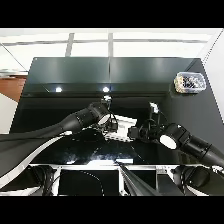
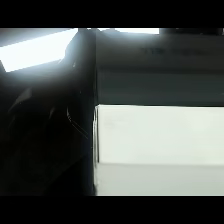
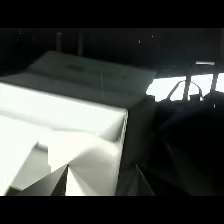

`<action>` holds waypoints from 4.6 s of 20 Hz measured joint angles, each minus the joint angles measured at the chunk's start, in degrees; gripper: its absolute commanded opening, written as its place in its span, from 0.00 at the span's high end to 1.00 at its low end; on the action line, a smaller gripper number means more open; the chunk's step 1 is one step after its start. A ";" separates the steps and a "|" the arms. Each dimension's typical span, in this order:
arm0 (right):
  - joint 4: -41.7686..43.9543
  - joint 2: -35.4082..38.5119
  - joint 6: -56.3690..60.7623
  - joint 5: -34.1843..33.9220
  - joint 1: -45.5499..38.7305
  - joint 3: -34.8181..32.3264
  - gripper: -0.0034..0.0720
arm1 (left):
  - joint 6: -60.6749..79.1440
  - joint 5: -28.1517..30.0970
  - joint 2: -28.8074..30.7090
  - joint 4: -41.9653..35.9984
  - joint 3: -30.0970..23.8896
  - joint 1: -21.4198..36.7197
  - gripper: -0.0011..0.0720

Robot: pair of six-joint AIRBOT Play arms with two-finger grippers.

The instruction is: Fold the box and place the chain.

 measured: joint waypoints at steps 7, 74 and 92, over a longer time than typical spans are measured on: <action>0.35 -0.13 0.17 -2.38 0.00 0.04 0.32 | -0.07 -0.15 0.00 0.00 0.00 0.02 0.94; -0.39 -19.76 -0.28 15.61 -3.06 16.09 0.76 | 0.09 -0.57 -0.02 0.04 0.00 0.02 0.94; 0.09 -18.67 -3.17 16.85 -3.76 16.09 0.29 | 0.09 -0.35 -0.02 -0.17 -0.04 0.02 0.94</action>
